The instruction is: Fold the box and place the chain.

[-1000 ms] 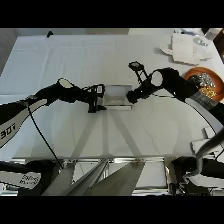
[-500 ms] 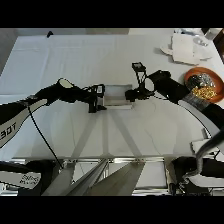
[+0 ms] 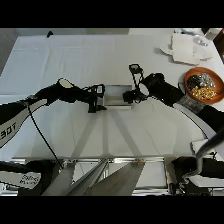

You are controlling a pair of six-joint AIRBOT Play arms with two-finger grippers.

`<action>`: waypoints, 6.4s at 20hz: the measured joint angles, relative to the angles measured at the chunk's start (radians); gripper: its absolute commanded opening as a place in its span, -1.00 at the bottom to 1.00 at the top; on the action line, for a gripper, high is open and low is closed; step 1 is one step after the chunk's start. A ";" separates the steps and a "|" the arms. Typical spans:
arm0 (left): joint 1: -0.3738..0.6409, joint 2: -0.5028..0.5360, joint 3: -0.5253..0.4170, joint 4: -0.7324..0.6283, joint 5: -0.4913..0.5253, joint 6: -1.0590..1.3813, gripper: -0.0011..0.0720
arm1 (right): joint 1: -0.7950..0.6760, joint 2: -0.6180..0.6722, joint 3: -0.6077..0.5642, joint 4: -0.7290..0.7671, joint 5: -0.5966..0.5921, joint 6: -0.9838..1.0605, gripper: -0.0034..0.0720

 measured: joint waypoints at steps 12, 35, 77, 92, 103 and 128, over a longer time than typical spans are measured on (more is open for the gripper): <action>0.000 0.000 0.000 0.000 0.000 -0.001 -0.22 | 0.029 -0.035 0.000 -0.008 -0.037 0.164 -0.83; 0.000 0.000 0.000 0.000 0.000 0.000 -0.22 | 0.035 -0.027 -0.001 -0.032 -0.055 0.266 0.09; 0.000 0.000 0.000 0.000 0.000 0.000 -0.22 | -0.979 0.100 0.019 -0.017 -0.087 -0.466 0.41; 0.000 0.002 0.000 0.003 0.002 -0.023 -0.22 | -0.985 0.081 0.027 -0.014 -0.146 -0.438 0.41; 0.000 0.031 -0.001 0.056 0.008 -0.085 -0.22 | -0.985 0.081 0.027 -0.014 -0.137 -0.435 0.41; -0.023 0.069 0.001 0.177 0.000 -0.156 -0.22 | -0.991 -0.037 0.027 -0.029 -0.151 -0.426 0.41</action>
